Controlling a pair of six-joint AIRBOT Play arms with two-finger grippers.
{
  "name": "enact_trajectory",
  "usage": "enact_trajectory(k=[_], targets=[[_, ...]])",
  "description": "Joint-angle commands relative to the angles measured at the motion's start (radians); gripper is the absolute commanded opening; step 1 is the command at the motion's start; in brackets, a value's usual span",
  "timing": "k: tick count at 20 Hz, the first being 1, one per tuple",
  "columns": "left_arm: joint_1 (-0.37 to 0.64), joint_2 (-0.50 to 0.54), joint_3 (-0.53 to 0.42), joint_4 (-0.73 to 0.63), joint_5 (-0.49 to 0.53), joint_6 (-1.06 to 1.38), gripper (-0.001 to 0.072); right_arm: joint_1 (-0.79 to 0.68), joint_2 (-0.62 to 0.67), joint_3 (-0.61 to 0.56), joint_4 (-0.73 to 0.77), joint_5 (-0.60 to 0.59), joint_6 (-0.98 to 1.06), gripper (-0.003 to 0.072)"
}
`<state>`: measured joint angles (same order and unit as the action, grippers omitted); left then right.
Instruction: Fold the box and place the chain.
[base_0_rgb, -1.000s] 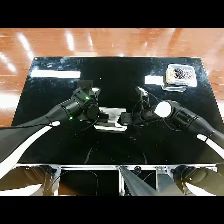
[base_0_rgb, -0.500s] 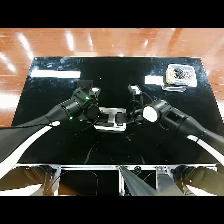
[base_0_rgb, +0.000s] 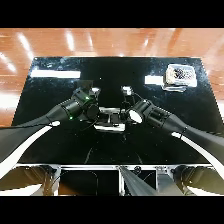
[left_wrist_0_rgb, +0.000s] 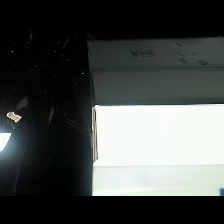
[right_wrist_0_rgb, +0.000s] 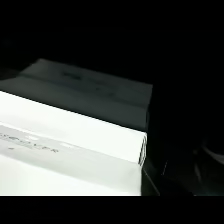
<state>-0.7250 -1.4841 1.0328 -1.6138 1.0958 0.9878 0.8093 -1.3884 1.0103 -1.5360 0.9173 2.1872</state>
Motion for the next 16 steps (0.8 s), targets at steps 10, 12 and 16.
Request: enact_trajectory(k=[10, 12, 16], targets=[[-0.001, 0.000, -0.001, 0.001, -0.001, 0.000, 0.0023, 0.008, -0.035, 0.009, -0.045, 0.021, 0.015, 0.0128], [-0.001, 0.000, -0.001, 0.001, -0.001, 0.000, 0.0023, 0.008, -0.045, 0.009, -0.045, 0.020, 0.016, 0.0129], [-0.001, 0.000, -0.001, 0.000, -0.001, 0.000, 0.0023, 0.007, -0.058, 0.009, -0.047, 0.023, 0.017, 0.0136]])
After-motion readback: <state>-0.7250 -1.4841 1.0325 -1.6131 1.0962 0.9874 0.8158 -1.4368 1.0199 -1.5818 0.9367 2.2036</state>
